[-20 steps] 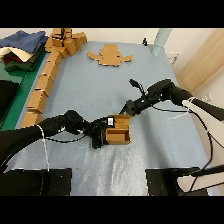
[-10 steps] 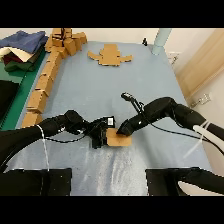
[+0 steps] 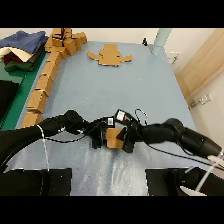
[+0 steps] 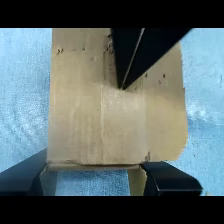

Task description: Fold the box.

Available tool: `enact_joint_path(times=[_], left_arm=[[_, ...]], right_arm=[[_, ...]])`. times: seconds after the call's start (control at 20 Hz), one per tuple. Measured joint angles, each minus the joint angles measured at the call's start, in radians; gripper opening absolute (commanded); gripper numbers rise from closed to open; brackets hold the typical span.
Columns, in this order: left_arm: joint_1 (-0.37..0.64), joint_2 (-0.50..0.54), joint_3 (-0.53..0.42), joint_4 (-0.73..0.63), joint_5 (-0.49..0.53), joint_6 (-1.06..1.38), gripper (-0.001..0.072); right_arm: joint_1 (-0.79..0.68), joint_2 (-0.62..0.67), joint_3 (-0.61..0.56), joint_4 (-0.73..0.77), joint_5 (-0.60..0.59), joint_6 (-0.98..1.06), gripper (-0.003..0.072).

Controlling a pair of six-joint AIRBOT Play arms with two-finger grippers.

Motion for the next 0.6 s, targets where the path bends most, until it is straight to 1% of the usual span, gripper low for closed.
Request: enact_joint_path(times=[0.15,0.2,0.25,0.3,0.35,0.5,0.6], left_arm=[[0.000,0.000,0.000,0.000,0.000,0.000,0.0414],[0.000,0.000,0.000,0.000,0.000,0.000,0.0414],[0.000,0.000,0.000,0.000,0.000,0.000,0.0414],[0.000,0.000,0.000,0.000,0.000,0.000,0.0414],[0.000,0.000,0.000,0.000,0.000,0.000,0.0414],[0.000,0.000,0.000,0.000,0.000,0.000,0.0414],[0.000,0.000,0.000,0.000,0.000,0.000,0.0414]], right_arm=[[0.079,0.060,-0.082,-0.123,0.117,-0.001,0.0005],[0.100,0.070,-0.101,-0.160,0.146,-0.001,0.0017],[0.114,0.078,-0.113,-0.190,0.166,-0.001,0.0075],[0.126,0.084,-0.123,-0.217,0.184,-0.001,0.0247],[0.134,0.089,-0.129,-0.245,0.196,-0.001,0.0399],[0.146,0.101,-0.136,-0.285,0.217,-0.001,0.0542],[0.150,0.105,-0.138,-0.301,0.225,-0.007,0.0543]])
